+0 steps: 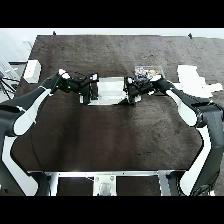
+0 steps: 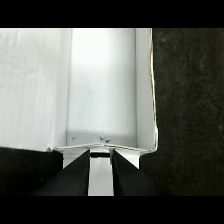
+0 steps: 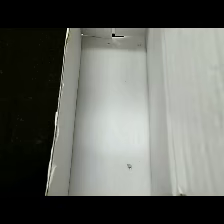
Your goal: Fold the box and place the chain.
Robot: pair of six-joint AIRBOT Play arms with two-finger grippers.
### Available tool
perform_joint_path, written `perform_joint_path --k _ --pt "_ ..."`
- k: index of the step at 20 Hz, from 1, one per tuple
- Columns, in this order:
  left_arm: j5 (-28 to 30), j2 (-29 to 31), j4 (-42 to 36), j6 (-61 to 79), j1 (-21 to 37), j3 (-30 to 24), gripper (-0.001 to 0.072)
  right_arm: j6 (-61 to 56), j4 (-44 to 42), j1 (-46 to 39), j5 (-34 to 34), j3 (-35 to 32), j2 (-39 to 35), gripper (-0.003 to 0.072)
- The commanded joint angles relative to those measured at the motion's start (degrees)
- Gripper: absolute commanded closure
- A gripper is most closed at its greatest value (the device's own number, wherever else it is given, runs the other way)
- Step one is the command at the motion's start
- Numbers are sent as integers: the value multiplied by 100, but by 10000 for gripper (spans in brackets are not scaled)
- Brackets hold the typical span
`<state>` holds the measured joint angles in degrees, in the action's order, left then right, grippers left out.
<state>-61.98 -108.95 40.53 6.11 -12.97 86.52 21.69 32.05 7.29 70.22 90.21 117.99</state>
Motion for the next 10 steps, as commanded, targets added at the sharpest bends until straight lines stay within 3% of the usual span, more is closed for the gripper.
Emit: perform_joint_path --k 1,8,10 --pt "-66 0 -337 144 -4 0 531 -4 -4 0 -9 0 0 105" --pt "-33 0 -800 350 -74 -2 527 -4 -4 0 -11 0 0 105" --pt "48 -2 -879 387 -92 -2 450 -4 -4 0 -9 0 0 105"
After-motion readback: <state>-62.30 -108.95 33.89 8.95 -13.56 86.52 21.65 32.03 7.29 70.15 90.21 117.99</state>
